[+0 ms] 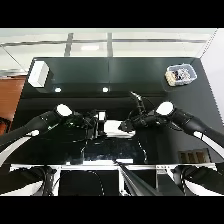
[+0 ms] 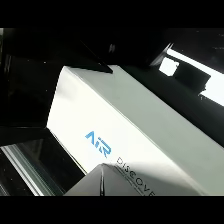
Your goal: Fold the box and place the chain.
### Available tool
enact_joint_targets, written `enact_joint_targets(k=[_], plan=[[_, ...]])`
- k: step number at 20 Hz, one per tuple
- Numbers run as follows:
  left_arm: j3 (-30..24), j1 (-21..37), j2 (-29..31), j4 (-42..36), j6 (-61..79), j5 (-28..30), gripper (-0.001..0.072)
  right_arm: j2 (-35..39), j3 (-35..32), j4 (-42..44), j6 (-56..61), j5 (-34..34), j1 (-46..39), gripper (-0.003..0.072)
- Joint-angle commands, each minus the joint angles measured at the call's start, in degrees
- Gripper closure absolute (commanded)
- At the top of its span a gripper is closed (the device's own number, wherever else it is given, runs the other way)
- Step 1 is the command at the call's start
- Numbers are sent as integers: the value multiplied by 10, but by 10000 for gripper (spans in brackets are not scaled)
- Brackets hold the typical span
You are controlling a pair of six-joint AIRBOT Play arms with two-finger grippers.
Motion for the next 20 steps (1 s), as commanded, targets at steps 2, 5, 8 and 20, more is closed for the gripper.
enact_joint_targets(k=[2, 5, 8, 20], plan=[[0, 0, 0, 0, 0, -1, 335, 10, 17, -8, -7, 38, -12, 665], [0, 0, 0, -5, 0, -6, 335, 65, 51, -16, -9, 114, -64, 666], [5, 1, 13, 4, -31, -6, 281, 147, 61, -80, 2, 161, -152, 666], [173, -111, 5, 83, -291, -48, 2, 247, 50, -286, 71, 241, -356, 665]])
